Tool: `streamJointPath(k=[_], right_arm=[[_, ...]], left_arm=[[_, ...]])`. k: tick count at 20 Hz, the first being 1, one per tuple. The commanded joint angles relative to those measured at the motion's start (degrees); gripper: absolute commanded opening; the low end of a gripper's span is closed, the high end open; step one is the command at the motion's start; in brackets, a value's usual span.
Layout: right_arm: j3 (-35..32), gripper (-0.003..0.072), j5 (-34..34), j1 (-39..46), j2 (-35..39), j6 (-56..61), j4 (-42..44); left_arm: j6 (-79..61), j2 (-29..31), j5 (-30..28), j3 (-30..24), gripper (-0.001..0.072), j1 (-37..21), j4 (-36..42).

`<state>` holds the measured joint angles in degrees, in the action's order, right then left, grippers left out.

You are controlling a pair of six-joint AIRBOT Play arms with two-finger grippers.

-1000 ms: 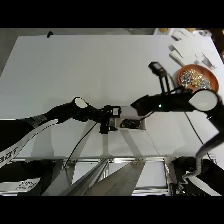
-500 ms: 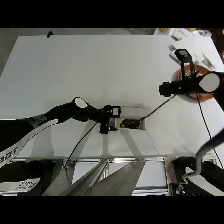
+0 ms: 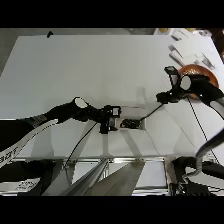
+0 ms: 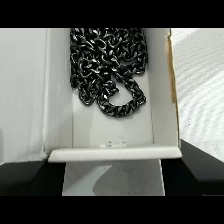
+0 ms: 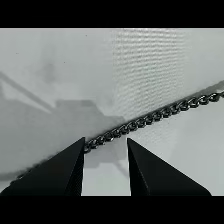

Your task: Fold the box and place the chain.

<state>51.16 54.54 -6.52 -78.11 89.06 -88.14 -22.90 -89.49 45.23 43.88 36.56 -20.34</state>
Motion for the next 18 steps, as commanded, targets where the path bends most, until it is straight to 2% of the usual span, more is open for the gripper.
streamJointPath(k=[1,5,6,8,11,18], right_arm=[[-0.1,0.0291,-0.3,0.0,-2.8,1.0,-0.6],[-0.2,0.0252,0.5,0.0,-4.2,1.4,-0.6],[-0.1,0.022,1.3,0.0,-4.6,1.9,-0.6],[-0.1,0.0017,2.4,0.0,-4.5,1.9,-0.6],[-0.2,0.0016,4.2,0.0,-2.3,0.9,-0.6],[-0.2,0.0016,8.7,0.0,8.7,0.5,-0.5]], left_arm=[[0.0,0.0,0.0,0.0,0.0089,0.0,0.0],[0.0,0.0,0.0,0.0,0.0089,0.0,0.0],[0.0,0.0,0.0,0.0,0.0089,0.0,0.0],[0.0,0.0,0.0,0.0,0.0089,0.0,0.0],[0.0,0.0,0.0,0.0,0.0089,0.0,0.0],[0.0,0.0,0.0,0.0,0.0089,0.0,0.0]])
